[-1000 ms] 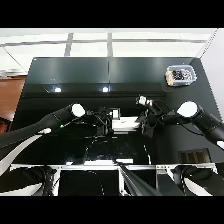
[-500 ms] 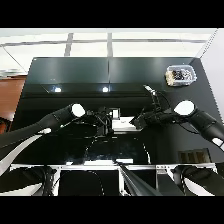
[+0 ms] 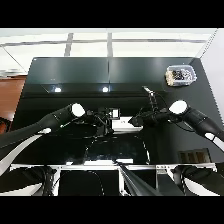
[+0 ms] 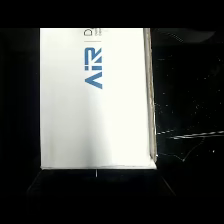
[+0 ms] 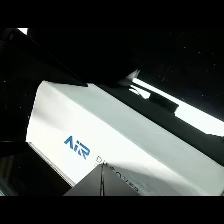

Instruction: Fold the box and place the chain.

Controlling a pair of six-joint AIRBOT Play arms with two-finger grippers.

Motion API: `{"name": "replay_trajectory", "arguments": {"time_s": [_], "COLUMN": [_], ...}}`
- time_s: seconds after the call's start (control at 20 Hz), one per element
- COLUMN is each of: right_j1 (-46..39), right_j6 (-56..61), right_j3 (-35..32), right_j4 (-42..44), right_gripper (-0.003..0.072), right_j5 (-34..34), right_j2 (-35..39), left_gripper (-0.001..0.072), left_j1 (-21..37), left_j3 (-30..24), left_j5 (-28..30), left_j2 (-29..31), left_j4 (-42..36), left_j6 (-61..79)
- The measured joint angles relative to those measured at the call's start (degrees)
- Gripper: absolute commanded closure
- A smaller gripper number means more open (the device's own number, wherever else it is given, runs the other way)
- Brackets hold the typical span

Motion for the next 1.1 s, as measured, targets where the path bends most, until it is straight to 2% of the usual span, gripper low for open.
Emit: {"name": "replay_trajectory", "arguments": {"time_s": [0.15,0.3,0.35,0.4,0.6,0.75,0.95,1.1], "right_j1": [-0.44,-3.41,-5.11,-7.39,-18.67,-25.92,-29.81,-30.67], "right_j6": [-0.2,-1.14,-1.29,-1.46,-1.49,-1.27,-1.18,-1.11], "right_j3": [0.74,3.3,4.26,5.2,7.17,7.54,7.69,7.69], "right_j4": [-0.68,-1.99,-2.16,-3.26,-6.21,-7.58,-8.11,-8.02], "right_gripper": [0.0669,0.0669,0.0668,0.0669,0.0669,0.0669,0.0668,0.0669], "right_j5": [1.03,6.05,8.35,11.1,19.56,25.24,27.23,26.36], "right_j2": [0.63,4.09,5.62,7.5,14.8,17.66,18.93,19.23], "left_gripper": [0.0311,0.0296,0.0195,-0.001,-0.0006,-0.0006,-0.0005,-0.0004], "left_j1": [-0.09,-0.13,-0.11,-0.02,1.07,1.4,-0.63,-2.99], "left_j3": [0.0,0.0,-0.02,-0.02,0.0,1.09,5.35,10.62], "left_j5": [0.04,-0.07,-0.31,-0.5,-1.64,-4.87,-6.05,-5.16], "left_j2": [0.0,0.17,0.46,0.92,4.31,7.21,7.43,3.17], "left_j4": [0.02,0.07,0.35,0.48,2.82,4.24,1.77,-0.87], "left_j6": [0.15,0.24,0.22,-0.04,-5.27,-8.5,-10.19,-10.64]}}
